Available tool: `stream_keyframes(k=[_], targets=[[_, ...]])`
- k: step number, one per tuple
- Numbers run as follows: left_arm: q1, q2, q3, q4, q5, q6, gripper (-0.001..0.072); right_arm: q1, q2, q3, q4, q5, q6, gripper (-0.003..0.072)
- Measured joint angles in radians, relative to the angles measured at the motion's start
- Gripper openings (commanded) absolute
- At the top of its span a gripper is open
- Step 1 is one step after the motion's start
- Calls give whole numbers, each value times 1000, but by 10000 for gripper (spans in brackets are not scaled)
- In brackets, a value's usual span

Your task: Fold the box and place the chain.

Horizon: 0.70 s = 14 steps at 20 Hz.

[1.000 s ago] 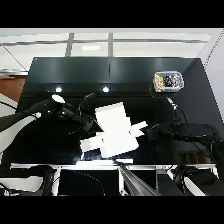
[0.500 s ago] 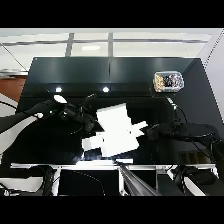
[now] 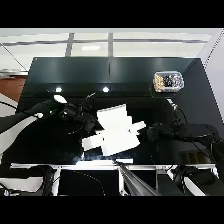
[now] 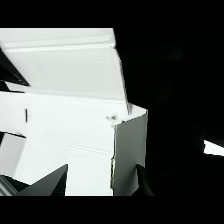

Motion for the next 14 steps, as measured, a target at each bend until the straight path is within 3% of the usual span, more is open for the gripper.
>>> stream_keyframes(k=[7, 11, 14], targets=[[-53, 125, 2, 89, 43, 97, 28, -57, 0, 47, -262, 12, 52, 493], [-136, 248, -30, 185, 213, 175, 31, -74, 0, 84, -365, 135, 57, 468], [-175, 291, -56, 185, 319, 245, 30, -78, 0, 93, -383, 268, 58, 479]])
